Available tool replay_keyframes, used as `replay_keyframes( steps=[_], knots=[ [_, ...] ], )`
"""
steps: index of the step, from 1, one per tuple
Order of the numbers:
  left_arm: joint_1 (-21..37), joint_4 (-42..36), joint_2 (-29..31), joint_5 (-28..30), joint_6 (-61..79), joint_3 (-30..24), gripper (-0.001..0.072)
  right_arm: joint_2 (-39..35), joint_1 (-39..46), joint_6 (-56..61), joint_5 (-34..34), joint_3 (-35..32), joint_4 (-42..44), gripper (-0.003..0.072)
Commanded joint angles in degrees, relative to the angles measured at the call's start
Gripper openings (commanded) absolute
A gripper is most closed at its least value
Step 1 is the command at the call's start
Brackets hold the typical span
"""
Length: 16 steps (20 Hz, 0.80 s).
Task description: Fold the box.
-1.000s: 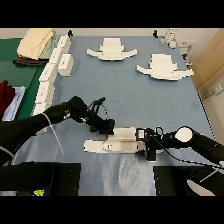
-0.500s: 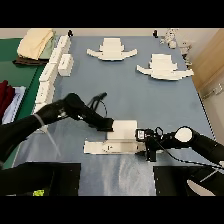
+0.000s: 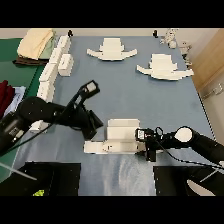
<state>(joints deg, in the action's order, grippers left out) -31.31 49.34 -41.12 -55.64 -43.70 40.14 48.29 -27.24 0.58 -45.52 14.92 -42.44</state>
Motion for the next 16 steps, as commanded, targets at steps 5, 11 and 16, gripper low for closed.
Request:
replay_keyframes(
  steps=[5, 11, 16],
  knots=[
    [-0.5, -1.0, 4.4, 6.3, 29.4, -15.9, 0.0696, 0.0, 0.0, 0.0, 0.0, 0.0, 0.0, 0.0504],
    [-2.8, -4.8, 0.7, 10.6, 35.8, -20.8, 0.0696, 0.0, 0.0, 0.0, 0.0, 0.0, 0.0, 0.0504],
    [-7.7, -5.2, -3.4, 13.7, 35.8, -20.8, 0.0696, 0.0, 0.0, 0.0, 0.0, 0.0, 0.0, 0.0504]
  ],
)
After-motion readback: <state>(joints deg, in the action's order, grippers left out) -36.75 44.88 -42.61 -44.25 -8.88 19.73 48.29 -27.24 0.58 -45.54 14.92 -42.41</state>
